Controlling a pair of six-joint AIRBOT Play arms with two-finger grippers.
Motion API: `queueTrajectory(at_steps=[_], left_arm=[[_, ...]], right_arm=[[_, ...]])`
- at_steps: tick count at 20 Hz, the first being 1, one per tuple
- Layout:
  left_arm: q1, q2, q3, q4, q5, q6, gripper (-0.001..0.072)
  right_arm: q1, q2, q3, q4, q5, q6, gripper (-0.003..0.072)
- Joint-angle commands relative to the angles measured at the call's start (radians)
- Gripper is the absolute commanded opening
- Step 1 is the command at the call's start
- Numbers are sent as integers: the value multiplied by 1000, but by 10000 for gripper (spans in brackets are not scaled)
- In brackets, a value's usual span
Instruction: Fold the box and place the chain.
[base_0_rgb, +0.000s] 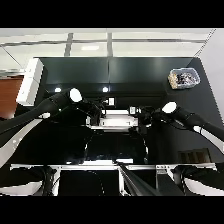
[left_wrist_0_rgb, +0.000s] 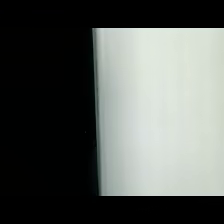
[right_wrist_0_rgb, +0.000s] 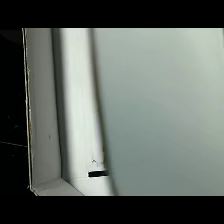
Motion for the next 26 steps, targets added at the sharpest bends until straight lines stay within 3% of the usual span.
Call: queueTrajectory(at_steps=[1,22,24,26], left_arm=[[-1,0,0,0,2,0,30],[0,0,0,3,3,0,30],[0,0,0,5,3,0,30],[0,0,0,5,2,0,31]], right_arm=[[2,-1,0,-8,-5,5,618],[16,-3,0,-32,-1,5,616],[16,-3,0,-32,0,4,427],[16,-3,0,-32,0,4,423]])
